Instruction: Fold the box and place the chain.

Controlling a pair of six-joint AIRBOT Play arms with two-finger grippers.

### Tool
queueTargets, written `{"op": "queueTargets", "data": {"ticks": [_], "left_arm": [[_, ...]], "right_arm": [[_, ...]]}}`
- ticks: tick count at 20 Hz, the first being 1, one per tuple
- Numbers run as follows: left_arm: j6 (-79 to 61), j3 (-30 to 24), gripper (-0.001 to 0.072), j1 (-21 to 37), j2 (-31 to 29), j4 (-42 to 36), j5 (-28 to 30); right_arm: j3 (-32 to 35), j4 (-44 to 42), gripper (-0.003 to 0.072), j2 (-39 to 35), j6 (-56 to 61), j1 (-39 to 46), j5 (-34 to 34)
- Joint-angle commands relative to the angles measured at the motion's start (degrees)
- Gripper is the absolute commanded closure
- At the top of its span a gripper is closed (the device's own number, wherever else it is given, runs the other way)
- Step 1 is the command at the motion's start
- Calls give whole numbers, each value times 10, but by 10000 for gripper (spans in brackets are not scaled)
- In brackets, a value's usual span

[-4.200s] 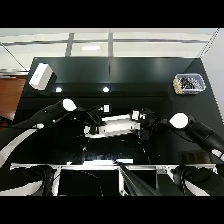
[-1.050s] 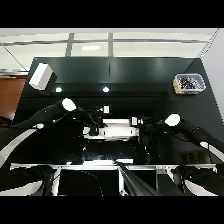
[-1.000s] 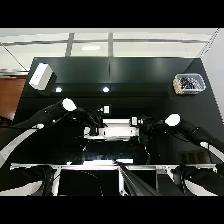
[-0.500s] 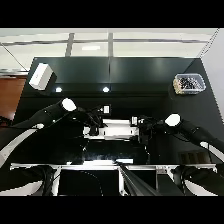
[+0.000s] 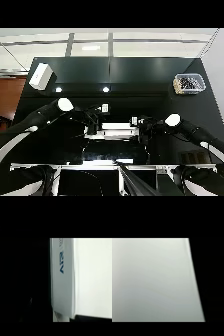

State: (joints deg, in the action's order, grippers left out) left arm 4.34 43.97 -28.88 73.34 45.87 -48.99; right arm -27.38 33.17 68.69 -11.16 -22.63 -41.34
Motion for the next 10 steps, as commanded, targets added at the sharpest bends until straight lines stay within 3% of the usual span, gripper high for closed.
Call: {"op": "queueTargets", "data": {"ticks": [1, 3, 4, 5, 7, 10], "left_arm": [[176, 0, 181, 1, -81, 156, -23], [279, 0, 232, 0, -129, 215, -63], [327, 0, 345, 0, -146, 224, -91], [379, 0, 650, 0, -161, 225, -123], [449, -9, 687, 0, -178, 200, -149], [466, -59, 686, -1, -172, 9, -120]], "right_arm": [[0, 0, 254, 0, 0, 0, 0], [0, -1, 254, 0, 0, 0, 0], [0, -1, 254, 0, 0, 0, 0], [0, -1, 253, 0, 0, 0, 0], [0, -1, 253, 0, 0, 0, 0], [0, -1, 253, 0, 0, 0, 0]]}}
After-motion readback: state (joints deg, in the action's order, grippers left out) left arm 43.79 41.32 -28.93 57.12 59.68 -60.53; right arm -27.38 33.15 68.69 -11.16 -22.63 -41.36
